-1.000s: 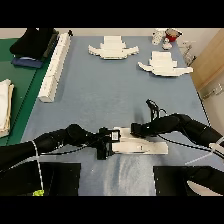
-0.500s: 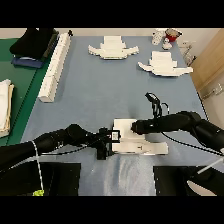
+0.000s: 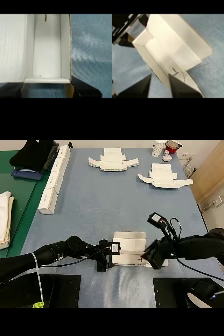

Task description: Fold the box.

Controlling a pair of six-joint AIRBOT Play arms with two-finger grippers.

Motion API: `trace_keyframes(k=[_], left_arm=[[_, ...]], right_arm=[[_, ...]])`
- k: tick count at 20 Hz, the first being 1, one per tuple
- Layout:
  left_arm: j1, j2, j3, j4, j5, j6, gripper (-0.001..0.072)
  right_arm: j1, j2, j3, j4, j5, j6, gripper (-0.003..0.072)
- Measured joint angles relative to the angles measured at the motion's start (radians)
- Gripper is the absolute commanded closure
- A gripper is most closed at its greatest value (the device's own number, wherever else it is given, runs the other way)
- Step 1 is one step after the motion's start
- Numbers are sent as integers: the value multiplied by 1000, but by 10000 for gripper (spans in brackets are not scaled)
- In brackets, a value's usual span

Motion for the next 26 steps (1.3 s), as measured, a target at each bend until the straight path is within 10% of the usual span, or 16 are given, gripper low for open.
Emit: trace_keyframes(k=[20, 26], left_arm=[[0, 0, 0, 0, -1, 0, 296], [0, 0, 0, 0, -1, 0, 297]], right_arm=[[83, -69, -129, -246, 85, -446, 100], [142, -83, -142, -256, 148, -486, 540]])
